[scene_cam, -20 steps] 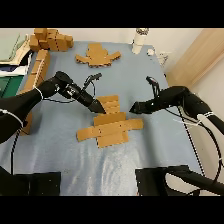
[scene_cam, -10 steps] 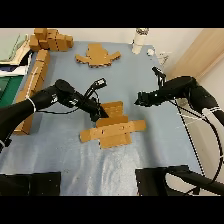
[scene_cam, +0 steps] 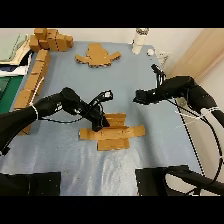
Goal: Fold the box.
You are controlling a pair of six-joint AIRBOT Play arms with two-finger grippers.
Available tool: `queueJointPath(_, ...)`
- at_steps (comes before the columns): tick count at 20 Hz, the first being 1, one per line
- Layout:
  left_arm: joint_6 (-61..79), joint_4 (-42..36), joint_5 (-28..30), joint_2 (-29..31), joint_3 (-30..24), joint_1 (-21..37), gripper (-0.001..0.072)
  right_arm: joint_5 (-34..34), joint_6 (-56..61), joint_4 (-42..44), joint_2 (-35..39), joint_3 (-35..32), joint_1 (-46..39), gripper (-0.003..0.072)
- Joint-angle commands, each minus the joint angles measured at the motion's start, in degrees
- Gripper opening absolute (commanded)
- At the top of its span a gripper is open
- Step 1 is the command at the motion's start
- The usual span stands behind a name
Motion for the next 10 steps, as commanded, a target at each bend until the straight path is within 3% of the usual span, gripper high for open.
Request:
queueJointPath(1,-1.5,0.8,-0.7,0.1,0.0,-0.1,0.0009,0.2,0.0,0.0,0.0,0.1,0.1,0.0005)
queueJointPath(5,-3.5,1.0,-4.7,0.1,2.8,0.9,0.0010,0.2,0.0,0.0,0.0,0.1,0.1,0.0005)
queueJointPath(10,-4.9,2.3,-4.5,-0.6,2.6,1.0,0.0010,0.2,0.0,0.0,0.0,0.1,0.1,0.0005)
